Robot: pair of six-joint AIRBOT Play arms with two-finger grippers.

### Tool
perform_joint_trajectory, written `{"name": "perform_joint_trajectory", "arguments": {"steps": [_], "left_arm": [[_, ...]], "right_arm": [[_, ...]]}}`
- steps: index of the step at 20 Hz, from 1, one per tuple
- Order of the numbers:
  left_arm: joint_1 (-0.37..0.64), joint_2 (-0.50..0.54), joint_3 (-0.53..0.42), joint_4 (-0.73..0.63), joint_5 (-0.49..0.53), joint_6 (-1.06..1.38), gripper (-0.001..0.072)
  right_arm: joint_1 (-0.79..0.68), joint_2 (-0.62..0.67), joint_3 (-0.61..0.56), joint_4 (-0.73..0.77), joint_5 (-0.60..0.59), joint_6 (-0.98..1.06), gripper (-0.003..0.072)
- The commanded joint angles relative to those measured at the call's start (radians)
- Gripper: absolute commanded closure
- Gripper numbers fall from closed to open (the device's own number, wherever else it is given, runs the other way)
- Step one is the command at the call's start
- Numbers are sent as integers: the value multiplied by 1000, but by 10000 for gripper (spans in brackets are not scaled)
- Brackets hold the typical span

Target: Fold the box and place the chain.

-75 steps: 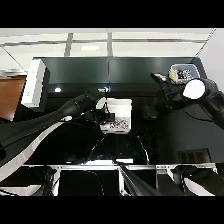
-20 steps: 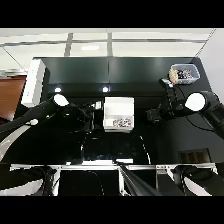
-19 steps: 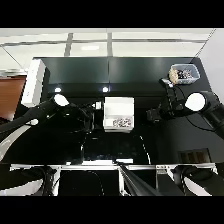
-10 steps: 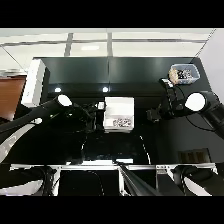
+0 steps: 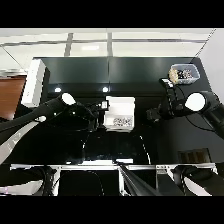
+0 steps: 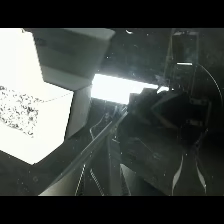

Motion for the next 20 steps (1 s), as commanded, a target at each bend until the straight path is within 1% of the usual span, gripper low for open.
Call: {"name": "perform_joint_trajectory", "arguments": {"steps": [1,2,3,4,5,7,9,13,14,16,18,20], "left_arm": [[-2,-2,3,0,-1,2,247],[-2,-2,3,0,0,2,247],[-2,-1,3,0,0,2,248],[-3,-1,3,1,1,2,247],[-2,0,4,0,2,2,247],[-2,0,5,0,2,-3,247],[-2,0,5,0,2,-3,247],[-2,0,5,0,8,-6,247],[-2,0,5,0,16,-12,247],[-2,0,12,0,28,-44,247],[-2,0,24,1,26,-64,247],[-2,0,28,1,27,-62,247]], "right_arm": [[0,0,0,-1,-61,0,419],[0,-2,0,0,-119,1,412],[0,-3,0,2,-187,9,112],[0,-6,0,2,-262,8,-24],[-3,-16,3,3,-343,11,-24],[-24,-73,38,47,-441,12,-24],[-44,-169,111,132,-452,9,-23],[-43,-387,275,276,-413,-81,-23],[-43,-426,306,310,-389,-105,-23],[-43,-484,356,383,-290,-220,-23],[-43,-503,376,453,-176,-407,-22],[-43,-494,391,465,-45,-657,-22]]}}
